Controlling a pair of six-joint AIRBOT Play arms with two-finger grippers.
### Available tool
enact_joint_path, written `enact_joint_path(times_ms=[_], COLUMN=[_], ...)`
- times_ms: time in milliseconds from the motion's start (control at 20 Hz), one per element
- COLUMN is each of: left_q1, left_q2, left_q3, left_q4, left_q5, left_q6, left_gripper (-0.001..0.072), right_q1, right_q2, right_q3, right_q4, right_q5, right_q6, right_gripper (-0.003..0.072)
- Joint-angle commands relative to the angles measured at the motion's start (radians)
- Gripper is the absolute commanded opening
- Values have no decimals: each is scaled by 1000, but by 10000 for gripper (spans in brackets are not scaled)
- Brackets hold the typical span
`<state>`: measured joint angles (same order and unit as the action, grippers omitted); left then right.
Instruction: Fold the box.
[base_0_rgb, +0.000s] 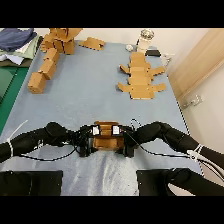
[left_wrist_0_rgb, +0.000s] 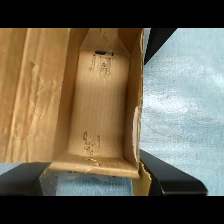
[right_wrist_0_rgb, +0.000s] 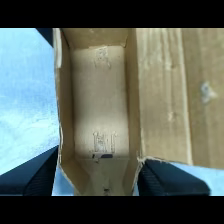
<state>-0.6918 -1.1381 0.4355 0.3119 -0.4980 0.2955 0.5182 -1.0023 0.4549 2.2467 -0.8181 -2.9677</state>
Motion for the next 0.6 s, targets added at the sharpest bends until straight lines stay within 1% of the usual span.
enact_joint_path(times_ms=[0, 250, 550], left_q1=[0, 0, 0], left_q2=[-1, -1, -1], left_q3=[0, 0, 0], left_q4=[0, 0, 0], left_q5=[0, -1, 0], left_q6=[0, 0, 0], left_gripper=[596, 596, 596], right_q1=[0, -8, -8], right_q2=[12, 13, 11], right_q3=[2, 7, 21], right_q4=[-31, -59, -165], right_q5=[-36, -31, -16], right_q6=[5, 55, 171], right_gripper=[709, 710, 710])
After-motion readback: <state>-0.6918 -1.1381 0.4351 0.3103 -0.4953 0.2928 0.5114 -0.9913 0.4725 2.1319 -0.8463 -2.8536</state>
